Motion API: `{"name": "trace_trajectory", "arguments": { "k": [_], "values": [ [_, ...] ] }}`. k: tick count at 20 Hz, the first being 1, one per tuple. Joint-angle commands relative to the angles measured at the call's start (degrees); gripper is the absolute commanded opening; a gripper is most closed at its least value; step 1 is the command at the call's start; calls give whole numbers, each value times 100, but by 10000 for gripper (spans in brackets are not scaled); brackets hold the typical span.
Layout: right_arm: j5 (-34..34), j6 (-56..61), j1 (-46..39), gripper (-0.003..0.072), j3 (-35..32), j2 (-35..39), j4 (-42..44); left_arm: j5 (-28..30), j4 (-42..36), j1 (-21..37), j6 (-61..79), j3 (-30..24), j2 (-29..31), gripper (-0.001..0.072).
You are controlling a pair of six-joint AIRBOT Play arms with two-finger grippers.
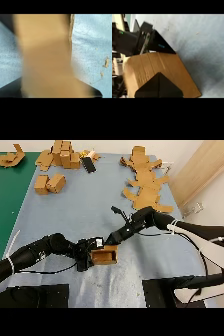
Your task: Fold the box.
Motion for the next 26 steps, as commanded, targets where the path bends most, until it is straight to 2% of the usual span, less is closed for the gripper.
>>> {"name": "trace_trajectory", "arguments": {
  "k": [1, 3, 5, 9, 12, 13, 14, 15, 16, 23, 25, 26],
  "values": [
    [1163, -710, 538, 1, -752, 831, -146, 0, 0, -2, 0, 4, 0, 515],
    [1812, -704, 831, 2, -933, 1362, -581, 4, 0, -2, 0, 4, 0, 514],
    [2184, -678, 1145, 2, -966, 1735, -951, 2, 0, -2, 0, 4, 0, 514],
    [3353, -103, 1862, 2, -966, 2363, -2028, 2, 0, -2, 0, 4, 0, 515],
    [3639, -109, 2356, 4, -966, 2767, -2463, 2, 0, -2, 0, 4, 0, 514],
    [3593, -109, 2468, 50, -966, 2798, -2634, 2, 0, -2, 0, 4, 0, 515],
    [3569, -111, 2544, 237, -966, 2793, -2734, 2, 0, -2, 0, 4, 0, 515],
    [3543, -129, 2581, 347, -966, 2785, -2785, 2, 0, -2, 0, 4, 0, 515],
    [3545, -133, 2603, 369, -964, 2782, -2883, 2, 0, -2, 0, 4, 0, 514],
    [3099, -846, 2610, 387, -951, 2782, -3320, 2, 0, -2, 0, 4, 0, 514],
    [3095, -968, 2612, 444, -951, 2782, -3558, 2, 0, -2, 0, 4, -2, 514],
    [3095, -975, 2647, 444, -949, 2782, -3768, 2, 0, -2, 0, 4, 0, 514]
  ]
}}
